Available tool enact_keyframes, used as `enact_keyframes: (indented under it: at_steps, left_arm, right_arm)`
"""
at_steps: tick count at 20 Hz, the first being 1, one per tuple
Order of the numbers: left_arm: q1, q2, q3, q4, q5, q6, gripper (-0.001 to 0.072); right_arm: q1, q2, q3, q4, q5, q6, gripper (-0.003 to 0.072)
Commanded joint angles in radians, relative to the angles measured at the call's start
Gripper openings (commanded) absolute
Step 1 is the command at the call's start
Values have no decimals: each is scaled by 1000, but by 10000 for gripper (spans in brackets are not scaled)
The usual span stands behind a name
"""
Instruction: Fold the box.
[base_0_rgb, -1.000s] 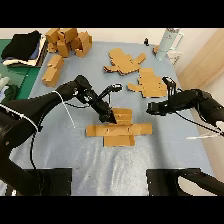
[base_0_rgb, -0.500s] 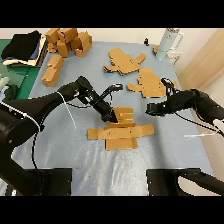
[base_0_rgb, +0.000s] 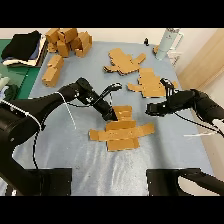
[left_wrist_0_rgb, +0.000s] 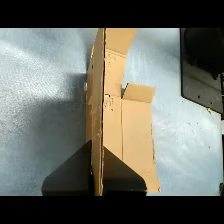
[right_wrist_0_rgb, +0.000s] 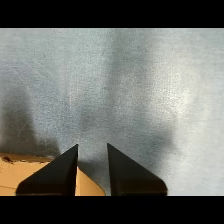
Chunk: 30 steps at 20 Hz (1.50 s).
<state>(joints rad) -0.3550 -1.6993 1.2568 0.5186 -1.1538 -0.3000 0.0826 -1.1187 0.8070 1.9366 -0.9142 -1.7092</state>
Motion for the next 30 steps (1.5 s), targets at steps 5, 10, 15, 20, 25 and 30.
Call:
enact_keyframes:
  at_steps: [5, 10, 15, 20, 25, 30]
  left_arm:
    - [0, 0, -32, -10, 1, -5, 12]
    - [0, 0, -32, -10, -35, -4, 13]
    - [0, 0, -32, -10, -62, -17, 12]
    - [0, 11, -32, -10, -66, -30, 12]
    - [0, 10, -32, -10, -27, -23, 13]
    - [0, 10, -32, -10, -45, -27, 15]
  right_arm:
    - [1, -1, 0, 0, 0, -5, 278]
    - [1, -1, 0, 0, -6, -5, 159]
    - [1, -1, 0, 0, -36, -23, 153]
    - [1, -1, 0, 0, -37, -29, 153]
    - [1, -1, 0, 0, -38, -31, 151]
    - [9, 3, 0, 1, -40, -56, 5]
